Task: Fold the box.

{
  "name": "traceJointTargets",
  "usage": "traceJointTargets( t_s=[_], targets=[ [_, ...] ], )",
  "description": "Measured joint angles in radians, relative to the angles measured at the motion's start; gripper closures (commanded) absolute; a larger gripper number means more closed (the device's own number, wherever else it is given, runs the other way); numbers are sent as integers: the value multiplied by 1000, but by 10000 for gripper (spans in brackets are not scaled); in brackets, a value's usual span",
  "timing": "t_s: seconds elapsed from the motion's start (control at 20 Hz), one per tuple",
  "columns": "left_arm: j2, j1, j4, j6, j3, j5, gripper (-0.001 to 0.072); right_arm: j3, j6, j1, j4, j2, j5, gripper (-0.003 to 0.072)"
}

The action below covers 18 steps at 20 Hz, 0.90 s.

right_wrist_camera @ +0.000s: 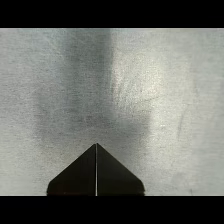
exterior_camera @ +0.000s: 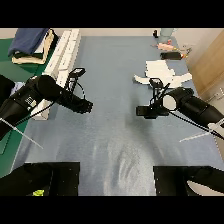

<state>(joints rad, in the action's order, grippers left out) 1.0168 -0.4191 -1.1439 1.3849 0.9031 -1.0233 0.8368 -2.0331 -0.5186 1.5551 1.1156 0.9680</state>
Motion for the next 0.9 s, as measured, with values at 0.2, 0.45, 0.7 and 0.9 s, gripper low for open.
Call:
traceJointTargets(
  t_s=[0.2, 0.45, 0.7, 0.9],
  targets=[
    [0, 0, 0, 0, 0, 0, 693, 0, 0, 0, 0, 0, 0, 684],
    [0, 0, 0, 0, 0, 0, 693, 0, 0, 0, 0, 0, 0, 684],
    [0, 0, 0, 0, 0, 0, 693, 0, 0, 0, -3, 0, -13, 683],
    [0, 0, 0, 0, 0, 0, 693, 25, 0, 22, -20, 5, -27, 500]
  ],
)
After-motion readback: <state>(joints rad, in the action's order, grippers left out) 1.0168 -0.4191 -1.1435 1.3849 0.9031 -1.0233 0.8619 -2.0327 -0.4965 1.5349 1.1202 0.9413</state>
